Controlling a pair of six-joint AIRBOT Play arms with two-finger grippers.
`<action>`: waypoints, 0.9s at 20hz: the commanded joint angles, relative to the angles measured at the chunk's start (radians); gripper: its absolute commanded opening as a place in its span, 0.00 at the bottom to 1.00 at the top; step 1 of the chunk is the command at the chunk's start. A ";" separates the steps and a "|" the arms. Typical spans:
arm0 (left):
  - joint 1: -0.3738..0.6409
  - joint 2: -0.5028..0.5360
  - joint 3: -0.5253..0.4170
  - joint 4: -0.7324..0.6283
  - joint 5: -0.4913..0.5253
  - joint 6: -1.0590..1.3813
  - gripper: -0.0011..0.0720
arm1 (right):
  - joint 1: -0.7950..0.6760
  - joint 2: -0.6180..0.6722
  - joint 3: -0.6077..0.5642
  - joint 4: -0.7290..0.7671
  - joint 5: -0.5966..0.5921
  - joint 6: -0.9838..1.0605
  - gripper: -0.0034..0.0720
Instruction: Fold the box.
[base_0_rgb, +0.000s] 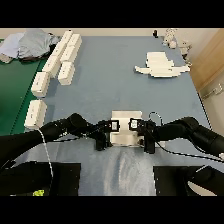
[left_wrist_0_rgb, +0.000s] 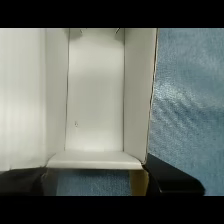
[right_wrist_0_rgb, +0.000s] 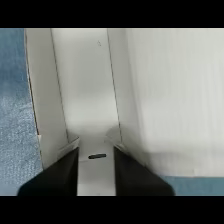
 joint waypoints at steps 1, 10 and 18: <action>0.000 -0.001 0.001 0.000 0.000 0.002 0.71 | -0.002 0.006 0.038 -0.188 -0.130 0.372 0.28; 0.000 -0.001 0.001 0.000 0.000 0.002 0.71 | -0.285 0.055 0.124 -0.594 -0.451 1.298 0.05; 0.000 -0.001 0.001 0.000 0.000 0.002 0.71 | -0.776 0.040 -0.036 0.064 -0.339 1.011 0.04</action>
